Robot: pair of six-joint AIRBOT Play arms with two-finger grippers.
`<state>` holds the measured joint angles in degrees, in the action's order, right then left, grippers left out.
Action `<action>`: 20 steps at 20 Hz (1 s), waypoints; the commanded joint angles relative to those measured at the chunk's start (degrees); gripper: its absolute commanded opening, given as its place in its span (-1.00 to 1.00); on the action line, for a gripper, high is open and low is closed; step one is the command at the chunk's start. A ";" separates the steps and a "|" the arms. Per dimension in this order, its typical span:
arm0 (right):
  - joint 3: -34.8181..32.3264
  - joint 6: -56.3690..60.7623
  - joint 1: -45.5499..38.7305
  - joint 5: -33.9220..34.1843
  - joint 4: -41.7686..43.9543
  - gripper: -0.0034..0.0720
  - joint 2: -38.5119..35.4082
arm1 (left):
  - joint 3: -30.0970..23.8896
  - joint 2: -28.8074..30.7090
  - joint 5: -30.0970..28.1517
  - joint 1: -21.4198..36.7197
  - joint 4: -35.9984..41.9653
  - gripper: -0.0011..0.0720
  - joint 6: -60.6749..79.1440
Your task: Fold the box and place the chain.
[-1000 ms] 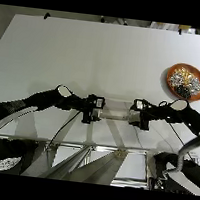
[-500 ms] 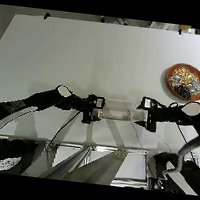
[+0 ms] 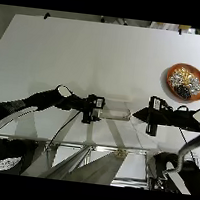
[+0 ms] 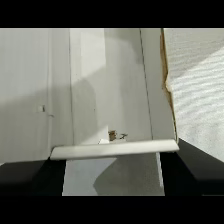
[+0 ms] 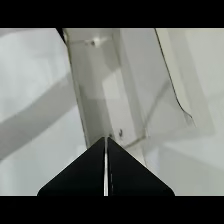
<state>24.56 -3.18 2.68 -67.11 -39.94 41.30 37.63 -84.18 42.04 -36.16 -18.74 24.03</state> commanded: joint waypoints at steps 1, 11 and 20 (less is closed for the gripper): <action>-0.04 0.20 4.20 0.28 2.99 -0.86 -0.28 | 0.02 -0.02 0.00 0.00 -0.02 0.10 0.00; -0.22 0.17 10.12 18.84 19.87 -0.86 11.41 | 0.02 -0.02 0.00 0.00 -0.02 0.10 0.00; -0.22 6.03 10.12 28.57 19.23 -0.86 19.10 | 0.02 -0.02 -0.02 0.00 -0.02 0.10 0.00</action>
